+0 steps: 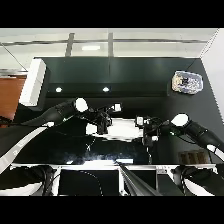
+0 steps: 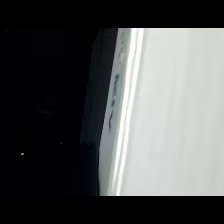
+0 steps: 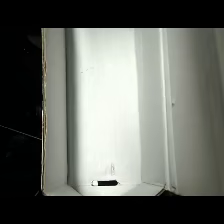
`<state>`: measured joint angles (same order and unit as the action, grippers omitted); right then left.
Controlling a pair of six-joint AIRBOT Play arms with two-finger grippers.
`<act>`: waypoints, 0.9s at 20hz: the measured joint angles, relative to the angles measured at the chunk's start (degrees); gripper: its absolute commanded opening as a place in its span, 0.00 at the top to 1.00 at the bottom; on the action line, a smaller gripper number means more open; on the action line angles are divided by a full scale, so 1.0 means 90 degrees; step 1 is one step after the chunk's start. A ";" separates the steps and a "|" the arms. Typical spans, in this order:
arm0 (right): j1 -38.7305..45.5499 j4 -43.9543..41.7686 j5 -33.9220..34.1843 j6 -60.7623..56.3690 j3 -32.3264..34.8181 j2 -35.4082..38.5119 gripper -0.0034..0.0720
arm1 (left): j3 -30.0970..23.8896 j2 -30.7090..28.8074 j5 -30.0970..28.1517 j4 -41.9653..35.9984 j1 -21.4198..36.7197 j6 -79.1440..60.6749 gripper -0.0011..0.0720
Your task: Fold the box and place the chain.
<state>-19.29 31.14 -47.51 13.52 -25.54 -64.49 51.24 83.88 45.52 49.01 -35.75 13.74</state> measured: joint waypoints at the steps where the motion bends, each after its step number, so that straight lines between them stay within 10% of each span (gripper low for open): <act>1: 0.0002 -0.0019 0.0015 0.0053 0.0022 -0.0005 0.10 | 0.0000 0.0000 0.0002 0.0000 0.0000 0.0000 0.95; 18: 0.0002 0.0039 0.0464 0.0284 0.0073 -0.0163 0.10 | 0.0000 0.0000 -0.0010 -0.0027 0.0000 0.0012 0.95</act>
<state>-19.27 31.48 -43.33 16.08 -24.88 -65.95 51.24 83.88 45.43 48.77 -35.75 13.85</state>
